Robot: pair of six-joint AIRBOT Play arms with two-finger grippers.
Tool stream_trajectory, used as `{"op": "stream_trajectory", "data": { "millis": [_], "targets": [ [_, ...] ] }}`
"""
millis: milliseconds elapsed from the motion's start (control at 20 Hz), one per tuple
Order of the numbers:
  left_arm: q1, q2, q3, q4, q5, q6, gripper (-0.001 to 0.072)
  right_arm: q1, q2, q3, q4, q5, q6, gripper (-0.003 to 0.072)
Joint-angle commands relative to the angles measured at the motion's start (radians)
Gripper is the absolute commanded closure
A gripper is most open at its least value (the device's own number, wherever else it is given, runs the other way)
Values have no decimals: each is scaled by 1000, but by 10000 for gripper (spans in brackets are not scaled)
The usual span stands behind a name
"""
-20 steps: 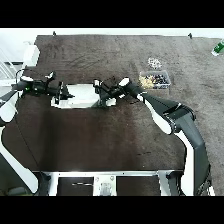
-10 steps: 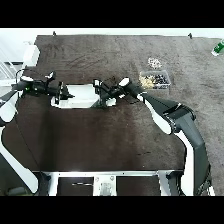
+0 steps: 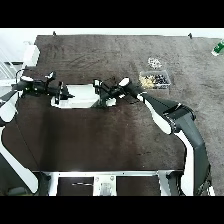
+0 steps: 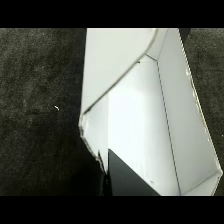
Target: Fold the box and place the chain.
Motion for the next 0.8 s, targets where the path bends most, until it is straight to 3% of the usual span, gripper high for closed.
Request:
{"op": "stream_trajectory", "data": {
  "millis": [0,750],
  "targets": [
    [0,0,0,0,1,0,689,0,-1,-1,0,0,0,100],
    [0,0,1,-45,-6,0,689,0,-1,-1,0,0,0,101]
  ]
}}
